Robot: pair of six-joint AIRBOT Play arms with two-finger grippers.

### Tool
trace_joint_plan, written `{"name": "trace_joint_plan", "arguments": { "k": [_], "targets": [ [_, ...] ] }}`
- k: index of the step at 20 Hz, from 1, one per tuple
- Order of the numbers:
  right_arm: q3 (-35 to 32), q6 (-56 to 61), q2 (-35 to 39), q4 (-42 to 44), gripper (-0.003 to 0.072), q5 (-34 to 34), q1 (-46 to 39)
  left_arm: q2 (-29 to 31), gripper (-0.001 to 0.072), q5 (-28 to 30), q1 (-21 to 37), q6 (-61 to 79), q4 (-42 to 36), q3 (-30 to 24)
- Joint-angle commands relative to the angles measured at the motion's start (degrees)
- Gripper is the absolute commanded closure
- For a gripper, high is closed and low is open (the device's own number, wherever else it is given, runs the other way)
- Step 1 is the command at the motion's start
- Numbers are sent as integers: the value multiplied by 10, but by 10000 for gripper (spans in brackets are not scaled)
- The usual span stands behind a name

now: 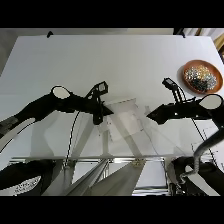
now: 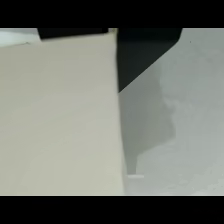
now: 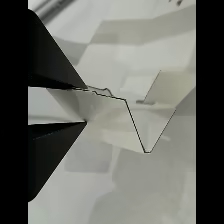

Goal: Fold the box and place the chain.

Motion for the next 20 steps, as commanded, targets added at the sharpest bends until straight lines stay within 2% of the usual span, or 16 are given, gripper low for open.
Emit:
{"name": "trace_joint_plan", "arguments": {
  "k": [1, 6, 8, 10, 13, 15, 17, 20],
  "targets": [
    [47, 41, 25, -37, 459, 91, 0, 30, 706, -29, -25, 2, 66, 3],
    [65, 109, 117, -153, 459, 169, 0, 63, 713, -17, -86, -23, 108, 3],
    [65, 122, 149, -177, 459, 185, 0, 66, 713, 22, -130, -44, 146, 2],
    [65, 122, 170, -180, 459, 182, 0, 66, 713, 87, -164, -47, 153, -5],
    [65, 122, 175, -178, 459, 161, 0, 54, 712, 164, -170, -47, 131, -15],
    [65, 122, 175, -171, 459, 140, 1, 40, 712, 189, -155, -38, 106, -21],
    [64, 122, 175, -167, 459, 126, 1, 18, 709, 167, -129, -9, 71, -23],
    [64, 122, 175, -167, 460, 122, 1, -9, 709, 89, -77, 59, 39, -23]
  ]
}}
